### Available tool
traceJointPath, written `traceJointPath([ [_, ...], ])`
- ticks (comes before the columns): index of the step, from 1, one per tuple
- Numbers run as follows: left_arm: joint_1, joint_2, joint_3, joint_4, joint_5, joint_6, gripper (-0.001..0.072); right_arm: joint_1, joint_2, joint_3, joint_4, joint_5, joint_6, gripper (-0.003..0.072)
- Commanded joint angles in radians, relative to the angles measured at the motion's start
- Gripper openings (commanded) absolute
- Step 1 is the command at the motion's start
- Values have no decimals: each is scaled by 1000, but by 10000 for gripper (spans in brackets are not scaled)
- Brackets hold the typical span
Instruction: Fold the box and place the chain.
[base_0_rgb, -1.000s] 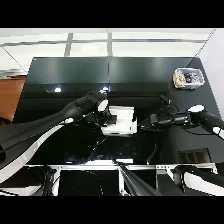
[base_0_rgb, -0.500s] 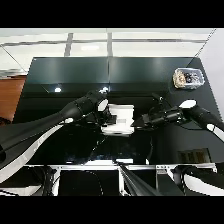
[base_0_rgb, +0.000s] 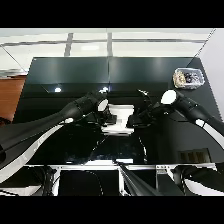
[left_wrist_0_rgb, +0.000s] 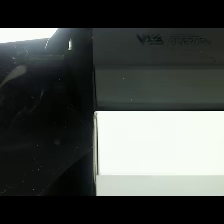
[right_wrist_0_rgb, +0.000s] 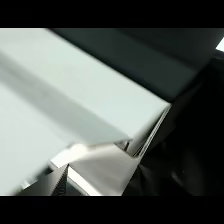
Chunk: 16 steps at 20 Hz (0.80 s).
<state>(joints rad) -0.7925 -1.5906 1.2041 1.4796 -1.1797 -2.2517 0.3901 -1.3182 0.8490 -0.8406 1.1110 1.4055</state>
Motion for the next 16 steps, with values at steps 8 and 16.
traceJointPath([
  [8,1,0,1,0,15,0,24,200,-34,90,-454,-103,544,478],
  [16,1,0,1,0,20,0,25,245,-82,128,-540,-84,693,307],
])
